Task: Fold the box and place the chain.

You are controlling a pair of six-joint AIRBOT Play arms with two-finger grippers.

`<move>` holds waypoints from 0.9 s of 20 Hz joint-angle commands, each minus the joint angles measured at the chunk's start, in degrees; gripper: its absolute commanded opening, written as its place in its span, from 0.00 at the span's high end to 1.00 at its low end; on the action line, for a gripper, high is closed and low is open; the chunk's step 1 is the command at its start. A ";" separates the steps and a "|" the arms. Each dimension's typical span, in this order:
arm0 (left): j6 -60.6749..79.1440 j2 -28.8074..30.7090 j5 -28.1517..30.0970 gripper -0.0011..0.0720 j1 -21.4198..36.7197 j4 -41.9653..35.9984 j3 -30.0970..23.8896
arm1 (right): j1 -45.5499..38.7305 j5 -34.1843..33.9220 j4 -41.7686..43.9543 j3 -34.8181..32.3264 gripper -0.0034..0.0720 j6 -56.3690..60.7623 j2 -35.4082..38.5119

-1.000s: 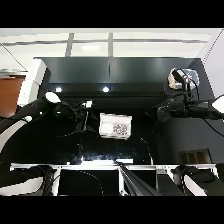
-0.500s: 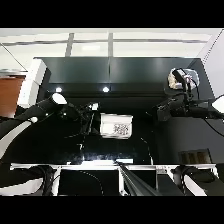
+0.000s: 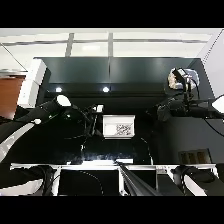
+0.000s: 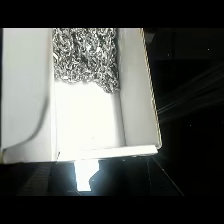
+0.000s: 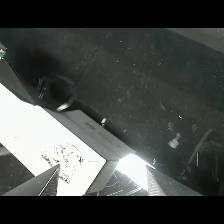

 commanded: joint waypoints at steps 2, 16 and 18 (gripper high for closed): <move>-5.95 0.13 0.15 0.01 -0.39 1.01 0.07 | 0.00 -0.04 0.00 0.00 0.14 0.02 0.07; -14.45 11.17 5.20 0.01 0.81 5.66 -8.22 | 0.00 -0.09 0.02 0.00 0.14 0.04 0.07; -6.29 11.30 9.16 0.01 0.81 -3.48 -11.67 | 0.00 -0.09 0.02 0.00 0.14 0.04 0.07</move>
